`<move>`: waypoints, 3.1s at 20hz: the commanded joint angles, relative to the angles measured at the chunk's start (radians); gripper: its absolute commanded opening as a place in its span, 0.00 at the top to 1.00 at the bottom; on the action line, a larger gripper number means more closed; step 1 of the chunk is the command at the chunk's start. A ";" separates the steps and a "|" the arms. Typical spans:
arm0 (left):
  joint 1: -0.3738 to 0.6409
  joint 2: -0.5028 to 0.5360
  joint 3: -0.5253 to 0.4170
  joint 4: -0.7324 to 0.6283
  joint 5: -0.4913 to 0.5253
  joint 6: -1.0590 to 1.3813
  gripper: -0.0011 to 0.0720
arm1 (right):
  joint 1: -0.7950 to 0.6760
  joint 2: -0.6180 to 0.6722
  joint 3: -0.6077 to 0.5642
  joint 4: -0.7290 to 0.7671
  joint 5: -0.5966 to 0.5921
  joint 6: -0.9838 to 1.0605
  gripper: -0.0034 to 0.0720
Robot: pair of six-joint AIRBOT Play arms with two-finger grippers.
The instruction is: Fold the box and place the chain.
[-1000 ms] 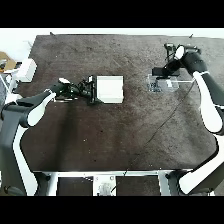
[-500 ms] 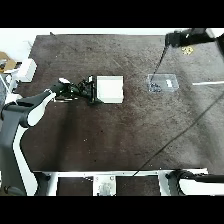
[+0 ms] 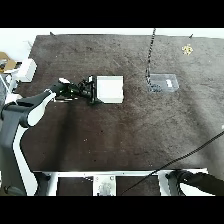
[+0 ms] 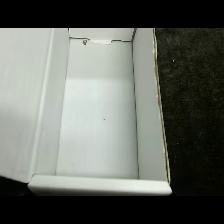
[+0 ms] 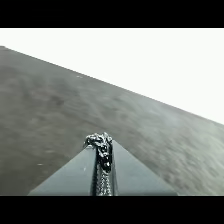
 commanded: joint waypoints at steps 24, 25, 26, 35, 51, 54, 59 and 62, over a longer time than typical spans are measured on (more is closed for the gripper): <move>0.000 -0.001 0.000 0.000 0.000 0.000 0.68 | 0.035 -0.062 -0.799 0.322 -0.498 0.054 0.53; 0.000 -0.001 0.000 0.000 0.000 0.000 0.68 | -0.032 -0.050 -0.799 0.322 -0.416 0.101 0.53; 0.000 -0.001 0.000 0.000 0.000 0.000 0.68 | -0.093 -0.050 -0.799 0.322 -0.350 0.136 0.53; 0.000 0.000 0.000 0.000 0.000 0.000 0.68 | -0.300 -0.264 -0.860 0.368 -0.458 0.250 0.53; 0.000 0.000 0.000 0.000 0.000 0.000 0.68 | -0.269 -0.363 -0.859 0.482 -0.698 0.254 0.73; 0.000 -0.001 0.000 0.000 0.000 0.000 0.68 | -0.267 -0.361 -0.859 0.507 -0.700 0.254 0.73; 0.000 -0.001 0.001 0.000 0.000 0.000 0.68 | -0.238 -0.346 -0.859 0.507 -0.663 0.254 0.54; 0.000 -0.001 0.000 0.000 0.000 0.000 0.68 | -0.237 -0.344 -0.848 0.506 -0.648 0.254 0.52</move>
